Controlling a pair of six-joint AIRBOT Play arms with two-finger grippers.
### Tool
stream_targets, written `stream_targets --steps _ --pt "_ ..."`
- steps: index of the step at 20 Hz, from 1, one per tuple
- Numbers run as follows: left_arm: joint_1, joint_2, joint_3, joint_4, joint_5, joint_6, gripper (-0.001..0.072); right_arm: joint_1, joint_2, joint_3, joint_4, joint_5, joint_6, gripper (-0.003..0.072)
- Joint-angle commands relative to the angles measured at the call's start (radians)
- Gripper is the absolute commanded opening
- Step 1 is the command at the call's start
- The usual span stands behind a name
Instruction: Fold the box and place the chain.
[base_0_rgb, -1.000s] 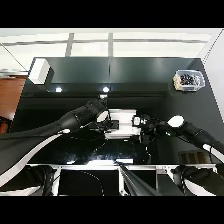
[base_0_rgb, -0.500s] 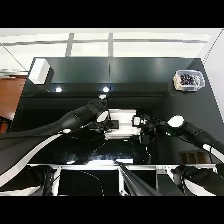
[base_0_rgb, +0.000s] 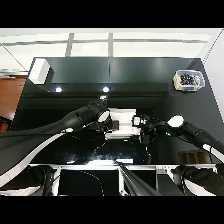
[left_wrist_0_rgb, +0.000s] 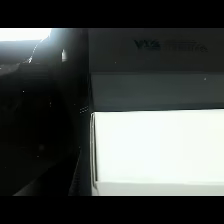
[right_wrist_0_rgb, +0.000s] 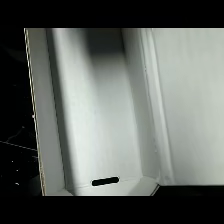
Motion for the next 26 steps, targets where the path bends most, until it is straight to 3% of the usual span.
stream_targets --steps 1,5,8,12,14,16,18,26 --pt "0.0 -0.005 0.006 -0.005 0.002 -0.002 0.0266 0.0 -0.001 0.0 0.0 0.0 0.0 0.0367" --pt "0.0 -0.005 0.012 0.0 -0.001 -0.002 0.0217 0.0 -0.001 0.0 0.0 0.0 0.0 0.0367" --pt "0.0 -0.005 0.012 0.0 -0.014 -0.001 0.0027 0.0 -0.001 0.0 0.0 0.0 0.0 0.0367" --pt "0.0 -0.005 0.012 -0.001 -0.018 -0.001 0.0027 0.0 -0.001 0.0 0.0 0.0 0.0 0.0366" --pt "0.0 -0.005 0.013 -0.002 -0.018 -0.001 0.0047 0.0 -0.001 0.0 0.0 0.0 0.0 0.0366" --pt "0.0 -0.005 0.013 -0.009 -0.034 -0.001 0.0299 0.0 -0.001 0.0 0.0 0.0 0.0 0.0366" --pt "0.0 -0.005 0.019 0.0 -0.078 0.0 0.031 0.0 -0.001 0.0 0.0 0.0 0.0 0.0367" --pt "0.004 -0.006 0.048 0.026 -0.065 -0.001 0.0286 0.0 -0.001 0.0 0.0 0.0 0.0 0.0366"
